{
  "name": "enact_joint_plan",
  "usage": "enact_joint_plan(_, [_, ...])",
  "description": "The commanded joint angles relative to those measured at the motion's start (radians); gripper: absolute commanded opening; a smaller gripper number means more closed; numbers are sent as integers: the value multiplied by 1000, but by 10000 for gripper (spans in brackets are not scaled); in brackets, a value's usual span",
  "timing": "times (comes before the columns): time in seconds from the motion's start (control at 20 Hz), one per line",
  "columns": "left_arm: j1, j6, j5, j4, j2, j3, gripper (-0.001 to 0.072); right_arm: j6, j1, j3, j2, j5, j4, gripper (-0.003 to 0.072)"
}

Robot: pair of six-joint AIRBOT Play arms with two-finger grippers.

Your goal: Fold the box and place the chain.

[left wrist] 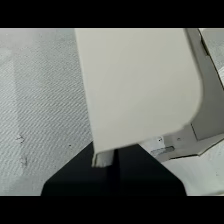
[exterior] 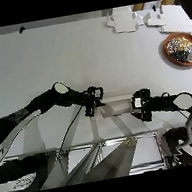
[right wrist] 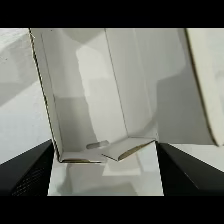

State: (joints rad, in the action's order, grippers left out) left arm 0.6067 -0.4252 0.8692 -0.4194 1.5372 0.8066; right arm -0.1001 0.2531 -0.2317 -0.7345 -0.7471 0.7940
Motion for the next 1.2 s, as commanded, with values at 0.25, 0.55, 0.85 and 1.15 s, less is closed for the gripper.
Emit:
enact_joint_plan(0.25, [-1, 0, -1, 0, -1, 1, 14, -224, -90, -3, -146, -93, -196, 704])
enact_joint_plan(0.55, [-1, 0, -1, 0, -1, 1, 14, -295, -130, -5, -178, -105, -227, 701])
enact_joint_plan(0.85, [0, 0, -1, 0, -1, 1, 14, -407, -130, -5, -247, -121, -283, 701])
enact_joint_plan(1.15, [0, 0, -1, 0, -1, 1, 14, -407, -131, -5, -286, -112, -279, 700])
